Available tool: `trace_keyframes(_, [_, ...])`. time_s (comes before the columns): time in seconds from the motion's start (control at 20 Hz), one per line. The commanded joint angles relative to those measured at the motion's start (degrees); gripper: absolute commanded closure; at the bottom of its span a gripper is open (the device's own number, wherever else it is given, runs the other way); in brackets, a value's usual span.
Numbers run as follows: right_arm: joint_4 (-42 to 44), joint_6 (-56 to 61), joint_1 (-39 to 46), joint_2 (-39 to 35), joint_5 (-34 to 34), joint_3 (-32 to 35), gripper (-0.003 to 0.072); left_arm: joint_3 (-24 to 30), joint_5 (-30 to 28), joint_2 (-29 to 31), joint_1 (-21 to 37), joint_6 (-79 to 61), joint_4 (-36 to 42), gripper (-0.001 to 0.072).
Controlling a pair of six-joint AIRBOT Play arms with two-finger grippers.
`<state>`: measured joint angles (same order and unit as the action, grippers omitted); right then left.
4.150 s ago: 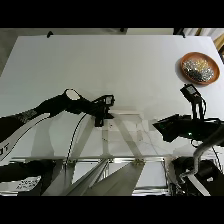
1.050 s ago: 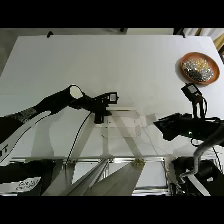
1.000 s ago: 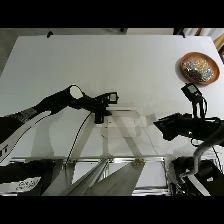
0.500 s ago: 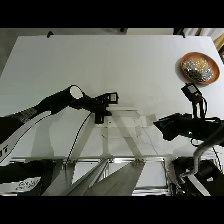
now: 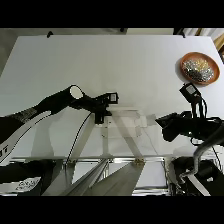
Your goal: Fold the box and place the chain.
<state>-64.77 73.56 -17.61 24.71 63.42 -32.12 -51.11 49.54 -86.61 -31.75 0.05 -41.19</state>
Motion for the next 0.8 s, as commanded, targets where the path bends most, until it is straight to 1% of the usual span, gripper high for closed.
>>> trace_keyframes(0.0, [3.56, -10.78, -0.66, -0.04, -2.95, 0.61, 0.0671, 0.00, 0.02, -0.04, -0.04, 0.02, 0.00, 0.0697])
trace_keyframes(0.1, [4.98, -18.45, -3.08, 0.02, -7.85, 4.07, 0.0671, -0.02, 0.00, -0.04, -0.04, 0.00, 0.00, 0.0697])
trace_keyframes(0.2, [4.83, -27.56, -5.86, 1.49, -13.77, 9.46, 0.0670, 0.00, 0.00, -0.04, -0.04, 0.02, -0.02, 0.0697])
trace_keyframes(0.25, [4.83, -33.07, -7.06, 3.13, -14.38, 11.43, 0.0667, 0.00, 0.00, -0.04, -0.04, 0.00, -0.02, 0.0697])
trace_keyframes(0.3, [4.79, -37.13, -8.26, 5.01, -13.05, 12.15, 0.0610, 0.00, 0.00, -0.04, -0.04, 0.02, 0.00, 0.0697])
trace_keyframes(0.35, [4.59, -40.41, -9.60, 7.15, -11.08, 12.20, 0.0493, 0.00, 0.00, -0.04, -0.04, 0.02, 0.00, 0.0697])
trace_keyframes(0.4, [3.41, -42.05, -10.91, 9.09, -10.47, 12.20, 0.0435, 0.00, 0.00, -0.04, -0.04, 0.02, -0.02, 0.0697])
trace_keyframes(0.5, [-1.55, -42.38, -13.05, 12.46, -12.28, 12.20, 0.0173, -0.02, 0.00, -0.04, -0.04, 0.00, 0.00, 0.0697])
trace_keyframes(0.55, [-3.78, -42.42, -13.92, 14.05, -14.45, 12.20, 0.0063, 0.00, 0.00, -0.04, -0.04, 0.00, -0.02, 0.0697])
trace_keyframes(0.6, [-5.01, -42.73, -14.56, 15.32, -16.50, 12.20, 0.0021, 0.00, 0.02, -0.04, -0.04, 0.02, 0.00, 0.0697])
trace_keyframes(0.75, [-6.88, -42.80, -18.12, 16.81, -20.26, 12.22, 0.0021, 0.00, 0.02, -0.04, -0.04, 0.00, 0.00, 0.0697])
